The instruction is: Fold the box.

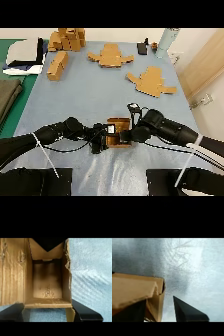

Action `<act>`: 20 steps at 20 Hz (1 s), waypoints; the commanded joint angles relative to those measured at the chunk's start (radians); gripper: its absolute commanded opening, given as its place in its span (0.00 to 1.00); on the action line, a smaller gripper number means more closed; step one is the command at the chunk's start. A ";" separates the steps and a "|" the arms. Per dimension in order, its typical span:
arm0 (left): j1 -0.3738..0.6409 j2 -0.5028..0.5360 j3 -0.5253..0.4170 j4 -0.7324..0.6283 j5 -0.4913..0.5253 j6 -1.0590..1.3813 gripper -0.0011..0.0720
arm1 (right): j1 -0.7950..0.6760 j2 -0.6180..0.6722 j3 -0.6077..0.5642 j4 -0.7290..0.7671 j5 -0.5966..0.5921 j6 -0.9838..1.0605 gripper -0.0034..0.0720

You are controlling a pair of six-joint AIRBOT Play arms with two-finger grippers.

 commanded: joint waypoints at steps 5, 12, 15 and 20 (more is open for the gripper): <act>0.000 0.000 0.000 0.000 0.000 0.000 0.65 | 0.094 -0.137 0.087 -0.064 -0.078 0.258 0.72; 0.000 -0.001 0.000 0.000 0.000 0.000 0.65 | 0.097 -0.142 0.087 -0.111 -0.103 0.283 0.05; 0.000 0.000 0.000 0.000 0.000 0.000 0.65 | 0.098 -0.142 0.087 -0.110 -0.101 0.262 0.05; 0.000 0.000 0.000 0.000 0.000 0.000 0.65 | 0.098 -0.142 0.087 -0.096 -0.103 0.249 0.48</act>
